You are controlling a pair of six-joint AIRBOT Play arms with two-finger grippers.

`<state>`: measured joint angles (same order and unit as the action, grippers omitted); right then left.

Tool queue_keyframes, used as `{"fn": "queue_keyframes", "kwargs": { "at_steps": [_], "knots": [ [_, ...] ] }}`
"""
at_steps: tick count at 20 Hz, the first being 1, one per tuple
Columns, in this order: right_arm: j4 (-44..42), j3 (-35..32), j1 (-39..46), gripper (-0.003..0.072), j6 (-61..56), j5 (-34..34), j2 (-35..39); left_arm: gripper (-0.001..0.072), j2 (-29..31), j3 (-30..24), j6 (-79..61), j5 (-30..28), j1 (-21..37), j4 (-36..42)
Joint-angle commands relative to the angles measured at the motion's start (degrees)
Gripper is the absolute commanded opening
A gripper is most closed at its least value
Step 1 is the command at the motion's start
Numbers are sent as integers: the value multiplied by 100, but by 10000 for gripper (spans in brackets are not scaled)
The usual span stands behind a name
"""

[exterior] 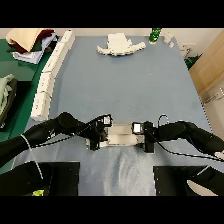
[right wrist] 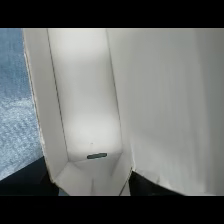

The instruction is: Fold the box.

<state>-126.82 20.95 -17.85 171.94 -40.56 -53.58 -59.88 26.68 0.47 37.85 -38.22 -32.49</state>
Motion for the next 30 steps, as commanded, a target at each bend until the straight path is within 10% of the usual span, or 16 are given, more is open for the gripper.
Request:
{"fn": "queue_keyframes", "kwargs": {
  "at_steps": [1,8,10,16,19,30],
  "knots": [
    [0,4,2,512,2,-2,-2,105,-20,-2,-4,-195,-120,146],
    [0,4,2,511,2,0,0,121,-33,-4,-562,-636,-365,1117],
    [0,4,2,512,2,0,0,413,-111,-11,-540,-577,-358,1121],
    [0,4,2,511,2,0,0,442,-131,-35,-533,-422,-358,1060],
    [0,4,2,512,2,0,0,31,-13,-33,-203,-442,-343,680],
    [0,4,2,511,2,0,-2,12,1980,-31,5825,1056,1239,-2806]
  ]
}}
